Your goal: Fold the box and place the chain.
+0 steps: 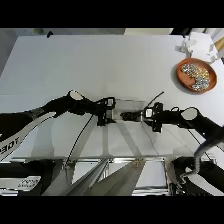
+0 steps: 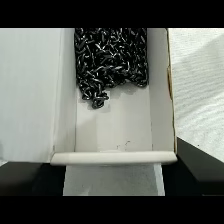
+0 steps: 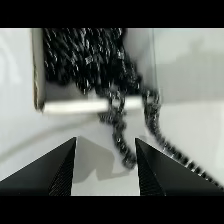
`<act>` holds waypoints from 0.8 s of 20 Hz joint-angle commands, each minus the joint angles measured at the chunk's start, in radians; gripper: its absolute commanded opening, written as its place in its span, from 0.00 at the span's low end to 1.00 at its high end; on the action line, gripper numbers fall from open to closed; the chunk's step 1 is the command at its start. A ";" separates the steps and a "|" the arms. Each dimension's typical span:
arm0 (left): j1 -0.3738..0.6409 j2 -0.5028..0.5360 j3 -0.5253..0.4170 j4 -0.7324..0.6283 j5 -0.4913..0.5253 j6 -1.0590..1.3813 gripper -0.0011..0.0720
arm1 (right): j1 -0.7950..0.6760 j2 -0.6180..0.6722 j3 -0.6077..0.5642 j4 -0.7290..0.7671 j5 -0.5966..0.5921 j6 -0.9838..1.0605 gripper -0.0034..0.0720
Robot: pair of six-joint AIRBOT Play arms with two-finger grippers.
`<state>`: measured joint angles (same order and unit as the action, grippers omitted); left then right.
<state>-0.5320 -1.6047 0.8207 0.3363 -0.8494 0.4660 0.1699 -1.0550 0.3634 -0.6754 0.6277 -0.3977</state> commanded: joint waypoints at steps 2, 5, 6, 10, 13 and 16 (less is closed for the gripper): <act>0.000 0.000 0.000 0.001 0.000 0.000 0.03 | -0.006 -0.001 0.000 0.085 -0.003 -0.128 0.59; 0.000 0.000 0.000 0.000 0.000 0.000 0.03 | -0.006 -0.001 0.004 0.085 -0.036 -0.128 0.59; 0.000 0.000 0.000 0.000 0.000 0.000 0.03 | -0.006 -0.001 0.010 0.085 -0.042 -0.128 0.59; 0.000 0.000 0.000 0.000 0.000 0.000 0.03 | -0.006 -0.016 0.053 0.084 -0.005 -0.128 0.59; 0.000 0.000 0.000 0.000 0.000 0.000 0.03 | -0.006 -0.053 0.055 0.068 0.055 -0.161 0.60; 0.000 0.000 0.000 0.000 0.000 0.000 0.03 | -0.006 -0.061 0.055 0.069 0.095 -0.188 0.60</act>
